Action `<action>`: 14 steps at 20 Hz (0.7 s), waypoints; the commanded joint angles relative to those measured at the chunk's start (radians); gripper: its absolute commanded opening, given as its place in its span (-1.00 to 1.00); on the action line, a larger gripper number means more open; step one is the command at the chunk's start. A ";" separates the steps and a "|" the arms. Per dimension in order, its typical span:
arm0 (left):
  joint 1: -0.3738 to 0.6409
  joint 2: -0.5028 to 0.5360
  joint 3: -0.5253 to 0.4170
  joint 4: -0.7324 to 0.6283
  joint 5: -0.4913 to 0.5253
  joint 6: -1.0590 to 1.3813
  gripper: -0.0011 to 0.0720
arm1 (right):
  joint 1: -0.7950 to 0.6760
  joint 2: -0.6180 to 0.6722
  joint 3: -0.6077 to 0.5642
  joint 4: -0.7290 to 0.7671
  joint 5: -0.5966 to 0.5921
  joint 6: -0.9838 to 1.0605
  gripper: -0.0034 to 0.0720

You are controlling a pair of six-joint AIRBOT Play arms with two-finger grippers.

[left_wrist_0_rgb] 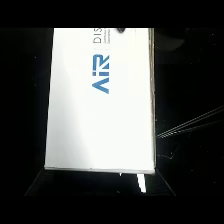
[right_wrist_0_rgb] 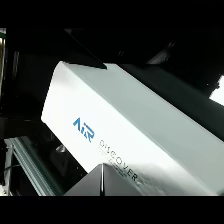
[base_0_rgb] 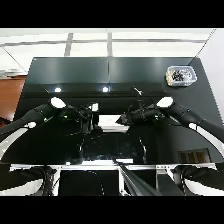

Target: Fold the box and place the chain.

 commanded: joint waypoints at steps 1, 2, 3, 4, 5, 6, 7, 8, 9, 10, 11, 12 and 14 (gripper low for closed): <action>0.000 -0.001 0.001 -0.001 0.000 -0.001 0.12 | -0.001 -0.016 -0.002 -0.062 -0.005 0.019 -0.86; 0.000 -0.001 0.001 -0.001 0.000 -0.001 0.12 | -0.001 -0.016 -0.002 -0.060 -0.005 0.019 -0.86; 0.000 -0.001 0.001 -0.001 0.000 -0.001 0.12 | -0.001 -0.016 -0.001 -0.059 -0.005 0.019 -0.86; 0.000 -0.001 0.001 -0.001 0.000 -0.001 0.12 | -0.001 -0.016 -0.001 -0.059 -0.007 0.020 -0.86; 0.000 -0.001 0.001 -0.001 0.000 -0.001 0.12 | -0.001 -0.016 -0.001 -0.058 -0.011 0.028 -0.86; 0.000 -0.001 0.001 -0.001 0.000 -0.001 0.12 | -0.001 -0.015 0.000 -0.054 -0.010 0.030 -0.86; 0.000 -0.001 0.001 -0.001 0.000 -0.001 0.12 | -0.001 -0.013 0.004 -0.052 0.001 0.030 -0.86; 0.000 -0.001 0.001 -0.001 0.000 -0.001 0.12 | -0.006 -0.005 0.018 -0.055 0.035 0.029 -0.86; 0.000 -0.001 0.001 -0.001 0.000 -0.001 0.12 | -0.023 0.013 0.042 -0.056 0.090 0.029 -0.86; 0.000 0.000 0.001 -0.001 0.000 -0.001 0.12 | -0.050 0.037 0.070 -0.056 0.154 0.029 -0.86; 0.001 0.000 0.004 0.001 -0.002 -0.002 0.12 | -0.092 0.073 0.097 -0.059 0.221 0.029 -0.86; 0.002 0.002 0.012 0.008 -0.010 -0.026 0.13 | -0.144 0.121 0.113 -0.060 0.273 0.030 -0.86; 0.002 0.014 0.047 0.026 -0.032 -0.109 0.79 | -0.257 0.229 0.116 -0.065 0.315 0.032 -0.86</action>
